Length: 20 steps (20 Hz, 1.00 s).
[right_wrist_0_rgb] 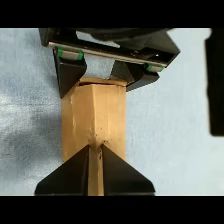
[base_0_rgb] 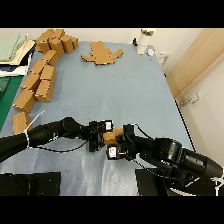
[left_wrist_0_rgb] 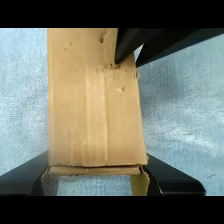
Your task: Fold the box.
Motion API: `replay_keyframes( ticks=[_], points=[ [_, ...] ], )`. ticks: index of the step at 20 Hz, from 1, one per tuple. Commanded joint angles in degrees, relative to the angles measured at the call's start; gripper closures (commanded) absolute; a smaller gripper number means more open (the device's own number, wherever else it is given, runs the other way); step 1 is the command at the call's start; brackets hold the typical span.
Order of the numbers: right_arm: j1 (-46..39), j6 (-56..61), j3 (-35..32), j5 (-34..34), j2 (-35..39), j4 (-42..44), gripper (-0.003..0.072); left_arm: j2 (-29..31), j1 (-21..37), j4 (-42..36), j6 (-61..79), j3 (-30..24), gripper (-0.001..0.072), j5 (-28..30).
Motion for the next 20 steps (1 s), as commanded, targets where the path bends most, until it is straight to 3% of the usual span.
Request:
replay_keyframes(
  ticks=[1, 13, 15, 16, 20],
  points=[
    [0.0, 0.0, 0.9, -0.2, 0.7, 0.7, 0.058, 0.0, 0.0, 0.0, 0.0, 0.0, 0.0185, 0.1],
    [0.0, 0.4, 1.2, 0.5, -0.2, -1.3, 0.0597, 0.0, 0.0, 0.0, 0.0, 0.0, 0.0186, 0.1],
    [0.0, 0.4, 1.2, 0.9, -0.3, -1.3, 0.0436, 0.0, 0.0, 0.0, 0.0, 0.0, 0.0186, 0.1],
    [0.0, 0.5, 1.2, 0.9, -0.3, -1.2, 0.04, 0.0, 0.0, 0.0, 0.0, 0.0, 0.0185, 0.1],
    [0.0, 0.5, 1.2, 0.9, -0.6, -1.2, 0.0402, 0.0, 0.0, 0.0, 0.0, 0.0, 0.0185, 0.1]
  ],
)
